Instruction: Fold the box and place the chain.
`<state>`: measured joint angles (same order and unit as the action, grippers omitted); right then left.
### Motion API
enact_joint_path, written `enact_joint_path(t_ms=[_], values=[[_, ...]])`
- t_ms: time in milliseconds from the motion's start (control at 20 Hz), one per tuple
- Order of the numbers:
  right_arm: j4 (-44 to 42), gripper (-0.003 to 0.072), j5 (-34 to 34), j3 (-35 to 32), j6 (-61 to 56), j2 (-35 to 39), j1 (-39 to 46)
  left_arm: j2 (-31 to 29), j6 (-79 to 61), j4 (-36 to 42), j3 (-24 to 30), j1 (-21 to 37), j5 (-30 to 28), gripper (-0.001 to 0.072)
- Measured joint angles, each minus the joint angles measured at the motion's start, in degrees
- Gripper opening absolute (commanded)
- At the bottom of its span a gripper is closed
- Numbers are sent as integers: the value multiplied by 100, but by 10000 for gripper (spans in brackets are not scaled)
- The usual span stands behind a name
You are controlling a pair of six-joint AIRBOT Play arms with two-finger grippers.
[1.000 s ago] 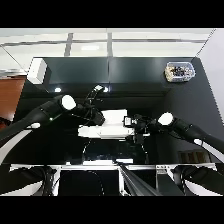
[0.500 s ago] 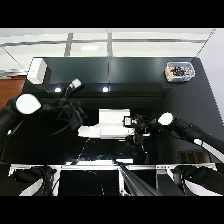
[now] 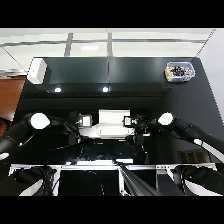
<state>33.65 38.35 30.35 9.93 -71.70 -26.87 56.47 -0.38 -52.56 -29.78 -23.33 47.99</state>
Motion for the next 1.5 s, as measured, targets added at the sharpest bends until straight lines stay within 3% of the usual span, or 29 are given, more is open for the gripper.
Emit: enact_joint_path(t_ms=[200, 350, 450, 650, 700, 750, 1200, 1500], values=[[0, 127, 0, 0, 0, 0, 0, 507, -682, 669, 59, -63, -367, 671], [0, 127, 0, 0, 0, 0, 0, 708, -874, 922, 68, -81, -396, 545], [0, 127, 0, 0, 0, 0, 0, 769, -940, 1158, 72, -81, -413, 350], [0, 127, 2, 0, 0, 0, 0, 817, -1099, 1696, 72, -111, -413, 318], [0, 128, 0, 0, 0, 0, 0, 822, -1137, 1808, 72, -118, -413, 197], [0, 127, 0, 0, 0, 0, 0, 828, -1176, 1919, 72, -122, -428, 156], [-2, 127, -2, 0, -7, 0, 2, 1016, -1305, 2846, 72, -442, -743, 159], [-4, 127, -2, 0, -7, 0, 2, 1043, -1318, 2977, 68, -553, -901, 158]])
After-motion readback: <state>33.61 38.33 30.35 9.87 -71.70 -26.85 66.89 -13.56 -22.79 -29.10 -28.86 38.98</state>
